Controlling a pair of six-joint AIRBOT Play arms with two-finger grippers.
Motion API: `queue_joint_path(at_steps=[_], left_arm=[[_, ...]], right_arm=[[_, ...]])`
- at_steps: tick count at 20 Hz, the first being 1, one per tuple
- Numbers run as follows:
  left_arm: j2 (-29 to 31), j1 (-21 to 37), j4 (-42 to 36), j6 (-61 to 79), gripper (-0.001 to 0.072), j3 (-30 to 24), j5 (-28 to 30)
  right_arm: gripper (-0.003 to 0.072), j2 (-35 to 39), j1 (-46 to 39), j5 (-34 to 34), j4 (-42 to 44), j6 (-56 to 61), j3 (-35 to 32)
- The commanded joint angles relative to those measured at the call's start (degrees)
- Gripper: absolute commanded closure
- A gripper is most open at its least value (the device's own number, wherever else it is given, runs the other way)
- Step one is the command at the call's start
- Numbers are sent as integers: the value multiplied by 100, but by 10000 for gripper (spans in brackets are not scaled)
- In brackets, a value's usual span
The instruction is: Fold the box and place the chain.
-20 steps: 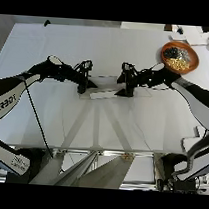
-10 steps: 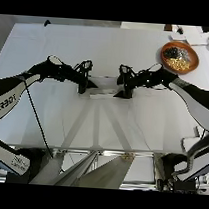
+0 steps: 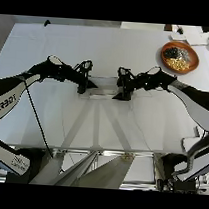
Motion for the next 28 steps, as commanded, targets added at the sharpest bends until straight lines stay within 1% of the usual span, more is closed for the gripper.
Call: queue_joint_path(at_steps=[1,12,13,14,15,28], left_arm=[[2,-2,0,-2,696,-2,7],[2,-2,-2,-2,696,-2,7],[2,-2,-2,-2,696,-2,7],[2,-2,-2,-2,696,-2,7],[2,-2,-2,-2,696,-2,7],[2,-2,-2,-2,696,-2,7]], right_arm=[[-10,4,7,-48,17,17,-13],[-4,4,7,-11,4,15,-13],[30,4,7,-11,4,15,-13],[106,4,7,-11,-2,15,-13],[165,4,7,-13,-20,15,-13],[166,4,7,-13,-20,15,-13]])
